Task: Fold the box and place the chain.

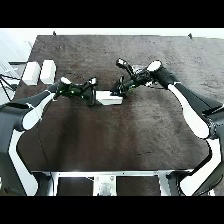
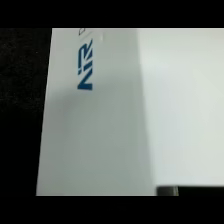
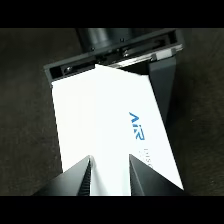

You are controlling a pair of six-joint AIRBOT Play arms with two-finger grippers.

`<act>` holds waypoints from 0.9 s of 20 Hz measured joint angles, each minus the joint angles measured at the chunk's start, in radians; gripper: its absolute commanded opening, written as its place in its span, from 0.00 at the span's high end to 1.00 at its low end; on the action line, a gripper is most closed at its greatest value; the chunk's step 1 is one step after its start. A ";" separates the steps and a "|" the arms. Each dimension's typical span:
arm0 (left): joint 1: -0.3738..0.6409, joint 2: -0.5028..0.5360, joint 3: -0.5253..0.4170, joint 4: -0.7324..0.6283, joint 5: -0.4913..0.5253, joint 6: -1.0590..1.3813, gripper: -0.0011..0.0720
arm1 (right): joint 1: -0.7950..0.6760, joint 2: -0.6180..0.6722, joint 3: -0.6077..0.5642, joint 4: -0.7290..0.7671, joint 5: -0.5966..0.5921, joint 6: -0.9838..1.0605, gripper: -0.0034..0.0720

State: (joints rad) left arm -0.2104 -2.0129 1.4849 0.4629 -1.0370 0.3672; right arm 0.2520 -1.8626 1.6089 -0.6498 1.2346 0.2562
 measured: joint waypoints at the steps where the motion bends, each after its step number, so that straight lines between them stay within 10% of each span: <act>1: 0.000 0.000 0.000 0.000 0.000 0.000 0.26 | 0.000 -0.004 0.000 -0.002 0.001 0.000 0.57; 18: 0.002 0.000 0.000 -0.001 0.003 -0.002 0.26 | 0.004 -0.021 0.030 -0.008 -0.051 -0.021 0.57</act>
State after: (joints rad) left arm -0.2089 -2.0129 1.4849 0.4622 -1.0340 0.3653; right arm 0.2562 -1.8839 1.6390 -0.6579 1.1835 0.2352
